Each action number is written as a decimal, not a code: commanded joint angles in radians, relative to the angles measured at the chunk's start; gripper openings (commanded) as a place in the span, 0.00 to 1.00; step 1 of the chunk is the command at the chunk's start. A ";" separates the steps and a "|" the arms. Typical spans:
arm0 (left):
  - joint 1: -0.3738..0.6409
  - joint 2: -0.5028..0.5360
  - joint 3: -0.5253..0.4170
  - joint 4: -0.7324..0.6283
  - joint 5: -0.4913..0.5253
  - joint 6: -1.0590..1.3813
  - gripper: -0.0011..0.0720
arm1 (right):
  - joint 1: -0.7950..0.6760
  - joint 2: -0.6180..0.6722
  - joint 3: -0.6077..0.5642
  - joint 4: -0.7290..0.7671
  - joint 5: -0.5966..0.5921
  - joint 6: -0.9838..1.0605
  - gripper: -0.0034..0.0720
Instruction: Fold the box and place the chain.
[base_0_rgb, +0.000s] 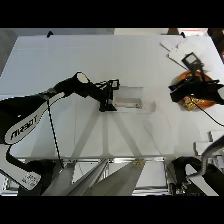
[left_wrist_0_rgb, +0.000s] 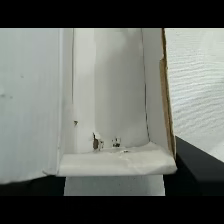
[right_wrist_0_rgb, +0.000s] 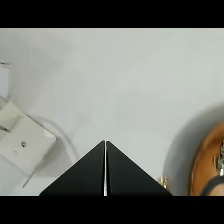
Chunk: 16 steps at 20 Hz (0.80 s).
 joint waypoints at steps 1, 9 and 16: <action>0.000 0.000 0.000 0.000 0.000 0.000 0.47 | -0.078 -0.032 -0.001 -0.074 0.117 0.263 0.06; 0.000 0.000 0.000 0.000 0.000 0.000 0.47 | 0.027 -0.265 -0.008 -0.004 0.192 0.259 0.06; 0.000 0.000 0.000 0.000 0.000 0.000 0.47 | 0.134 -0.426 -0.008 0.087 0.116 0.258 0.06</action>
